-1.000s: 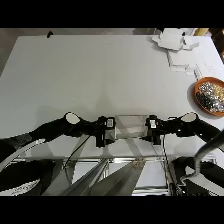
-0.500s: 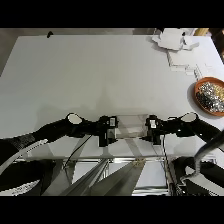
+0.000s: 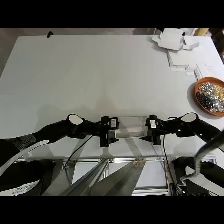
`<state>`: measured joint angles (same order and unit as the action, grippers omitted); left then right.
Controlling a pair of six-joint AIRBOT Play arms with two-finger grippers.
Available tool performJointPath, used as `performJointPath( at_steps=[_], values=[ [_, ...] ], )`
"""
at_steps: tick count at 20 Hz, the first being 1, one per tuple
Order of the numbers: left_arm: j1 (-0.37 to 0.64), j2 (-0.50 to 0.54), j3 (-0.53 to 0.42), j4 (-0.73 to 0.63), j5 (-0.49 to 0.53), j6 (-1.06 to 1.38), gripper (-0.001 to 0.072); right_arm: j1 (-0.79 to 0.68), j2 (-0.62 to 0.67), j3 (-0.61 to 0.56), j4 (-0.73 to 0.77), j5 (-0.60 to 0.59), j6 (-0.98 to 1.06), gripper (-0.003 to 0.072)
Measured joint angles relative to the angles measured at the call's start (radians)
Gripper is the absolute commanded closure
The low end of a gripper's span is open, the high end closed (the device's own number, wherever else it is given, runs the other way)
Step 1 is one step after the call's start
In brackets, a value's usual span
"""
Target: Fold the box and place the chain.
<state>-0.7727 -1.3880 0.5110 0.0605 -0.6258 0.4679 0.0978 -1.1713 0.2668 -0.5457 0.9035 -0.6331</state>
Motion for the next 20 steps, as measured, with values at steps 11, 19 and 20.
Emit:
performJointPath(
  at_steps=[11,19,20],
  values=[
    [0.0,0.0,0.0,-0.001,0.001,0.003,0.0501,0.0,0.0,0.0,0.0,0.0,0.0,0.0283],
    [0.0,0.0,0.0,-0.001,0.001,0.003,0.0501,0.0,0.0,0.0,0.003,0.002,-0.001,0.0281],
    [0.0,0.0,0.0,0.0,0.001,0.003,0.0501,0.0,0.0,0.0,0.004,0.002,-0.002,0.0275]
  ],
)
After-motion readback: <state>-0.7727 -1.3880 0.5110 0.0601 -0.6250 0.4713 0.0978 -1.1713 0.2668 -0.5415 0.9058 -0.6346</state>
